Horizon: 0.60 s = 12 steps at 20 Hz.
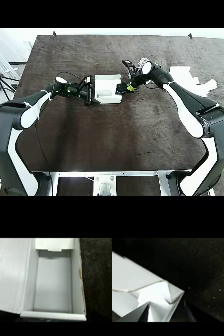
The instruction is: Fold the box and place the chain.
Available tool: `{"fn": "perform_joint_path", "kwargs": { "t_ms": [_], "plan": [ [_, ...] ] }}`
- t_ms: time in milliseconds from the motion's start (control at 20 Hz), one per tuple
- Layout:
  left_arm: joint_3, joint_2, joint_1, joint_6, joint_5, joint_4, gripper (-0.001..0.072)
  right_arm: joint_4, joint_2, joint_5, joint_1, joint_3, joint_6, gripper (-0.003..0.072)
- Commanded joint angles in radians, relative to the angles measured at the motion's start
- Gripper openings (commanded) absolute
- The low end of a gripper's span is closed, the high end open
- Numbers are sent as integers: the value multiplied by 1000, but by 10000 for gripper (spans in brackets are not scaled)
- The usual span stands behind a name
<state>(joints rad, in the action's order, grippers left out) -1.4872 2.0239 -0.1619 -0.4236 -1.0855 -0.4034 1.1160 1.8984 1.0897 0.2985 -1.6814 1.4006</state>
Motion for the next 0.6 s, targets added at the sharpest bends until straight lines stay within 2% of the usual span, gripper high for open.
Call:
{"fn": "perform_joint_path", "kwargs": {
  "t_ms": [0,100,300,400,550],
  "plan": [
    [-1,0,1,0,1,0,467,70,1,-8,25,-26,116,498],
    [-1,0,1,0,2,0,467,109,1,-7,43,-38,175,475],
    [-1,0,1,0,3,0,467,156,1,3,69,-43,309,474],
    [-1,0,1,0,3,0,467,235,1,35,85,-43,372,427],
    [-1,0,1,0,3,0,467,308,1,79,105,-43,412,427]
  ]
}}
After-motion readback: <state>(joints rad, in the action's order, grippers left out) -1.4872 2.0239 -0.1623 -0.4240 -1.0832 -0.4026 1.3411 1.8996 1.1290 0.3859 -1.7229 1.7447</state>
